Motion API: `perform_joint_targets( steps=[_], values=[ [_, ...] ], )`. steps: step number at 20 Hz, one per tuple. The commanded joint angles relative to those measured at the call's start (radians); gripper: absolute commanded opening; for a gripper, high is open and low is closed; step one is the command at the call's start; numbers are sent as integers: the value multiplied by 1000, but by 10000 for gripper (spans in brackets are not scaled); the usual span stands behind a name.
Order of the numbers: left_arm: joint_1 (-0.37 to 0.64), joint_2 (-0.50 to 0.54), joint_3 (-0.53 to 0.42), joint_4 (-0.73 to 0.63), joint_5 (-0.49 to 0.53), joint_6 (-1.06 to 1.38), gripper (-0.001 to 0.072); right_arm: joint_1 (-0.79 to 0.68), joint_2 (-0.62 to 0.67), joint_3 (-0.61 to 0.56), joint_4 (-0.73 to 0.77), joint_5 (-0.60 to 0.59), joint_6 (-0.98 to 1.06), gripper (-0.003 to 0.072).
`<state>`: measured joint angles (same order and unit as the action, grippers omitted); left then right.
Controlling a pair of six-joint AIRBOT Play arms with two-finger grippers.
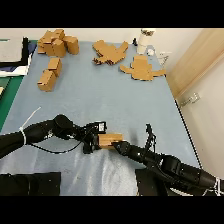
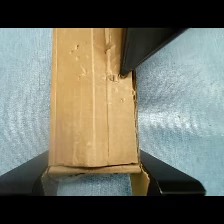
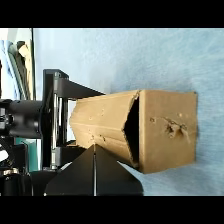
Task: Fold the box.
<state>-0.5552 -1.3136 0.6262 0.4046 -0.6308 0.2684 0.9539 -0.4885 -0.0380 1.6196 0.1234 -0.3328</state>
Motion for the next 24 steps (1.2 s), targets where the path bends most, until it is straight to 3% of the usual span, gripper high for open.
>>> perform_joint_targets(
  steps=[1, 18, 21, 24],
  values=[
    [0, 0, 0, 0, 0, 0, 512, -1, -5, -1, 0, -2, -1, 3],
    [0, 0, 0, 0, 0, 0, 512, -1, -4, 2, -9, -30, -1, 3],
    [0, 0, 0, 0, 0, 0, 512, 0, 26, 54, -63, -28, 0, 3],
    [0, 0, 0, 0, 0, 0, 512, -3, 75, 143, -150, -190, -1, 3]
  ],
)
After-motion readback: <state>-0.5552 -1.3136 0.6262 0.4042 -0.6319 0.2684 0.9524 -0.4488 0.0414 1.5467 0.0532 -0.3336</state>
